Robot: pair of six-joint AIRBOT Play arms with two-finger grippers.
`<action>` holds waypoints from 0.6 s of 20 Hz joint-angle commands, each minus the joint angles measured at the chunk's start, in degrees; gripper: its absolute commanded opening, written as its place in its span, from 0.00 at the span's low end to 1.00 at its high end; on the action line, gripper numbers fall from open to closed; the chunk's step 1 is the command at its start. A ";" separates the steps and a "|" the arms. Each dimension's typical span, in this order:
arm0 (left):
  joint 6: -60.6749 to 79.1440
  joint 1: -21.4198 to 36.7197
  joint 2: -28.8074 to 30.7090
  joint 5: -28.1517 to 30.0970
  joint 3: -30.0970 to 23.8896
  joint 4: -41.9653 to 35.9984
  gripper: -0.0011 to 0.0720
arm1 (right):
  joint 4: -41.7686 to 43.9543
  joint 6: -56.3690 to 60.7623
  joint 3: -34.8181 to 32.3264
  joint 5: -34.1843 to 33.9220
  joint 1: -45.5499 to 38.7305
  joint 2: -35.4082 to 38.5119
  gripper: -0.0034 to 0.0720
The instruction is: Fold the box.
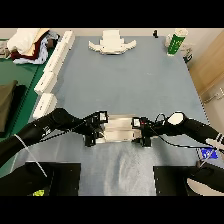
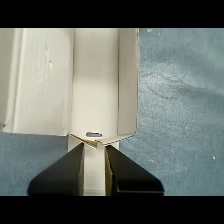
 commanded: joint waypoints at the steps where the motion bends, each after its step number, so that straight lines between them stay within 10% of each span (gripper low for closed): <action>1: 0.17 -0.26 -1.11 1.66 0.00 -2.93 0.16 | 0.04 0.02 0.00 0.00 0.04 0.02 0.76; 10: 2.91 -0.96 -3.54 2.38 0.00 -7.45 0.20 | 0.04 0.02 0.00 0.00 0.04 0.02 0.76; 12: 3.02 -0.96 -3.56 2.38 0.00 -7.65 0.63 | 0.02 0.02 0.00 0.00 0.04 0.04 0.76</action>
